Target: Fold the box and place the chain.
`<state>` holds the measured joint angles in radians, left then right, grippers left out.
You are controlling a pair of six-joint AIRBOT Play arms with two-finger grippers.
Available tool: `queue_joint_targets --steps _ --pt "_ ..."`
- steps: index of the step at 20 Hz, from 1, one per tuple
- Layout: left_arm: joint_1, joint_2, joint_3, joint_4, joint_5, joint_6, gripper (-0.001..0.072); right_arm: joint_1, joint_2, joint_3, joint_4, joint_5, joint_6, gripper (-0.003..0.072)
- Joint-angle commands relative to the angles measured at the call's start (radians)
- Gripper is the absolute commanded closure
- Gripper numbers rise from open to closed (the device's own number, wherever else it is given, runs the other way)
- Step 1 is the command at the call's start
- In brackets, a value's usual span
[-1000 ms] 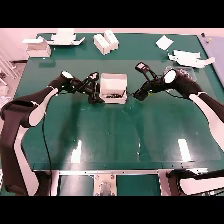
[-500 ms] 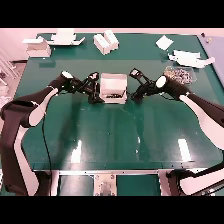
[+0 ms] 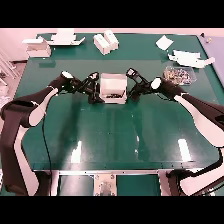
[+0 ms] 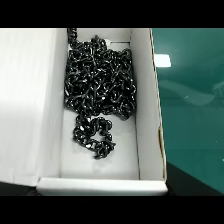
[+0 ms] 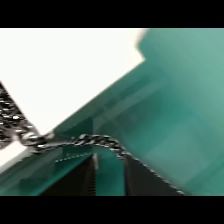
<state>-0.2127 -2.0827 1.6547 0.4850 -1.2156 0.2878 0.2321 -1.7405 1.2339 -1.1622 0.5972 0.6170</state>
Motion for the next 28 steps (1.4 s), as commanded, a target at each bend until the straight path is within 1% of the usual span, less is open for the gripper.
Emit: queue_joint_targets --steps 1,2,5,7,10,14,15,16,17,18,19,22,25,27,28 --pt "0.0 0.001 0.0 0.0 0.0 0.0 0.0169 -0.004 -0.005 0.013 -0.009 -0.005 0.003 0.0619" --pt "0.001 0.001 0.0 0.0 0.0 0.0 0.0169 -0.005 -0.005 0.021 -0.009 -0.005 0.003 0.0677" --pt "0.001 0.001 0.0 0.0 0.0 0.0 0.0169 -0.012 0.01 0.053 -0.009 0.005 0.014 0.0677" --pt "0.001 0.001 0.0 0.0 0.0 0.0 0.0168 -0.024 0.039 0.063 -0.034 0.006 0.077 0.0677" --pt "0.001 0.001 0.0 0.0 0.0 0.0 0.0169 -0.056 0.091 0.062 -0.053 0.039 0.185 0.068" --pt "0.001 0.001 0.0 0.0 0.0 0.0 0.0169 -0.054 0.15 0.063 -0.079 0.053 0.197 0.068" --pt "0.0 0.001 0.0 0.0 0.0 0.0 0.0169 -0.06 0.156 0.063 -0.114 0.084 0.278 0.0676" --pt "0.001 0.001 0.0 0.0 0.0 0.0 0.0169 -0.081 0.155 0.061 -0.185 0.124 0.426 0.0516" --pt "0.001 0.001 0.0 0.0 0.0 0.0 0.0169 -0.115 0.154 0.05 -0.232 0.142 0.584 0.0168" --pt "0.001 0.001 0.0 0.0 0.0 0.0 0.0169 -0.158 0.154 0.037 -0.245 0.137 0.67 0.0232" --pt "0.0 0.001 0.0 0.0 0.0 0.0 0.0169 -0.201 0.154 0.029 -0.24 0.113 0.739 0.0343" --pt "0.0 0.001 0.0 0.0 0.0 0.0 0.0169 -0.319 0.138 0.029 -0.22 0.034 0.945 0.0325" --pt "0.0 0.001 0.0 0.0 0.0 0.0 0.0169 -0.356 0.096 0.03 -0.136 -0.052 0.98 0.0314" --pt "0.0 0.001 0.0 0.0 0.0 0.0 0.0169 -0.357 0.063 0.03 -0.121 -0.106 1.002 0.0314" --pt "0.0 0.001 0.0 0.0 0.0 0.0 0.0168 -0.357 0.049 0.03 -0.121 -0.111 1.022 0.0314"
